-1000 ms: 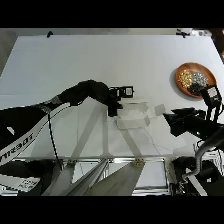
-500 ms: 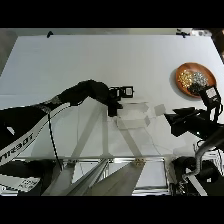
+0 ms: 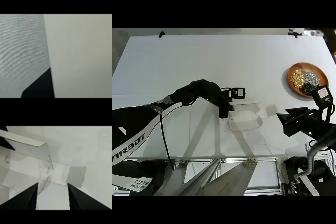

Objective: Fold the box and place the chain.

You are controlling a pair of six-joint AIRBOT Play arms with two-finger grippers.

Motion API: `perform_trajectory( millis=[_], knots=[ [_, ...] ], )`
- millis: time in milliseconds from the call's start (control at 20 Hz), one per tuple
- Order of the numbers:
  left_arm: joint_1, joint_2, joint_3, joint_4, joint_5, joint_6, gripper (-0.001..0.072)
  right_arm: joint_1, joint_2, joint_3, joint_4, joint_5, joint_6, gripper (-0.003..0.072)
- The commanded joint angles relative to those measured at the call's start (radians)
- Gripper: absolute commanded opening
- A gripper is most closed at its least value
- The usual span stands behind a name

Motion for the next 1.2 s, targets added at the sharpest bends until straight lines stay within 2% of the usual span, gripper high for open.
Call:
perform_trajectory(
  millis=[0, 200, 400, 650, 1150],
  knots=[
    [-0.001, 0.0, 0.0, 0.005, 0.04, 0.001, -0.0001, 0.0, 0.0, 0.0, 0.0, 0.0, 0.0, 0.041],
    [0.0, 0.0, 0.002, 0.05, -0.039, 0.001, -0.0003, 0.0, 0.0, 0.0, 0.0, 0.0, 0.0, 0.041],
    [-0.001, 0.0, 0.005, 0.087, -0.065, 0.001, -0.0003, 0.0, 0.0, 0.0, 0.0, 0.0, 0.0, 0.041],
    [-0.001, 0.0, 0.036, 0.087, -0.063, 0.001, -0.0003, 0.0, 0.0, 0.0, 0.0, 0.0, 0.0, 0.041],
    [-0.019, 0.0, 0.036, 0.084, -0.057, 0.0, 0.0004, 0.0, 0.0, 0.0, 0.0, 0.0, 0.001, 0.041]
  ],
)
